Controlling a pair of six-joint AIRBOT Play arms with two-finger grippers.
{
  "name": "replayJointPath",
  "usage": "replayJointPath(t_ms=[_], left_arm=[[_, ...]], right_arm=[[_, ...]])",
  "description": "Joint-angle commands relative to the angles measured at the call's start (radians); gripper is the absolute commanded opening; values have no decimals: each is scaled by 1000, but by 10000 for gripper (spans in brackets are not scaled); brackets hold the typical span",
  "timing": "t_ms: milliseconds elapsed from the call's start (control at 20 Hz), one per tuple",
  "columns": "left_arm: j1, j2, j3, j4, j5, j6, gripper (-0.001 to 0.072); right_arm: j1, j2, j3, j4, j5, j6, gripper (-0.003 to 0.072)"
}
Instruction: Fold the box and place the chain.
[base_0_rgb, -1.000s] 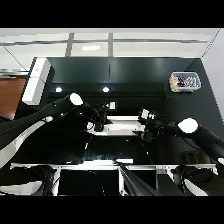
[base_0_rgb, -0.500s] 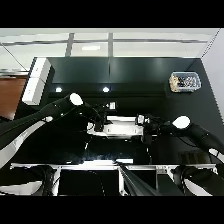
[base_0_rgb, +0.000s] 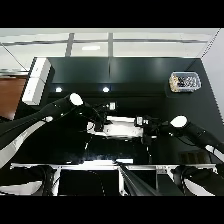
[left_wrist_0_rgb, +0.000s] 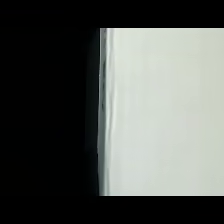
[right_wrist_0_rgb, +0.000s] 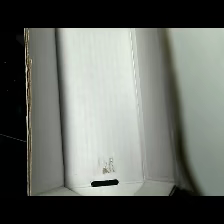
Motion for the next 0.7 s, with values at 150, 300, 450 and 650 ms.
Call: replayJointPath(t_ms=[150,300,450,650], left_arm=[[0,0,1,0,0,0,26],[0,0,1,0,1,0,26],[0,0,1,0,1,0,26],[0,0,1,0,1,0,26]], right_arm=[[2,-18,14,-5,-14,32,596],[2,-22,19,-10,-22,50,547],[2,-22,19,-14,-20,50,547],[30,-24,19,-49,-25,58,547]])
